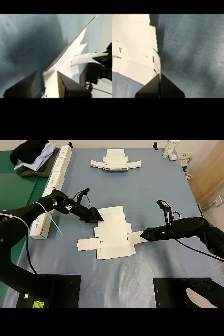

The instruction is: Fold the box.

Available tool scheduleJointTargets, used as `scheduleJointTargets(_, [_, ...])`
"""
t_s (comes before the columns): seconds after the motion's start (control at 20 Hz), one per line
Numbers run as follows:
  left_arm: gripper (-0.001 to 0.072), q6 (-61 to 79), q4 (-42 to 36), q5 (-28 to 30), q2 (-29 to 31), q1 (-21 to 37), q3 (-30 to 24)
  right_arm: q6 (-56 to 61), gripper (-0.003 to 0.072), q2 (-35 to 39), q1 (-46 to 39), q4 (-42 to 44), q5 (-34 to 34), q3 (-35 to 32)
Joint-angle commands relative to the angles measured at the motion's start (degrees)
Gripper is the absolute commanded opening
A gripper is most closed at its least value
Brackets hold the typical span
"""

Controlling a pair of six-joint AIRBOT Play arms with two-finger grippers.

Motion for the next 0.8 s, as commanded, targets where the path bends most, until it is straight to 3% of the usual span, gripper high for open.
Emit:
scheduleJointTargets(0.0, [0.0377,2.43,-2.6,-2.64,-2.38,-2.25,3.02,0.04,0.0,0.04,0.11,0.02,0.5,-0.02])
scheduleJointTargets(0.1, [0.0356,3.54,-2.64,-4.98,-2.89,-2.43,4.26,0.04,0.0,0.04,0.11,0.02,0.5,-0.02])
scheduleJointTargets(0.2, [0.0234,3.8,-2.38,-6.08,-2.89,-2.34,4.42,0.04,0.0,0.04,0.11,0.0,0.5,-0.02])
scheduleJointTargets(0.65, [0.0216,7.67,-1.92,-8.63,-2.91,-2.36,4.39,0.02,0.0,0.04,0.11,-0.04,0.79,-0.04])
scheduleJointTargets(0.7, [0.007,8.39,-1.92,-8.66,-2.91,-2.36,4.42,0.02,0.0,0.02,0.11,-0.04,0.79,-0.02])
scheduleJointTargets(0.75, [0.0044,8.94,-1.95,-8.63,-2.91,-2.36,4.42,0.02,0.0,0.04,0.11,-0.04,0.79,-0.02])
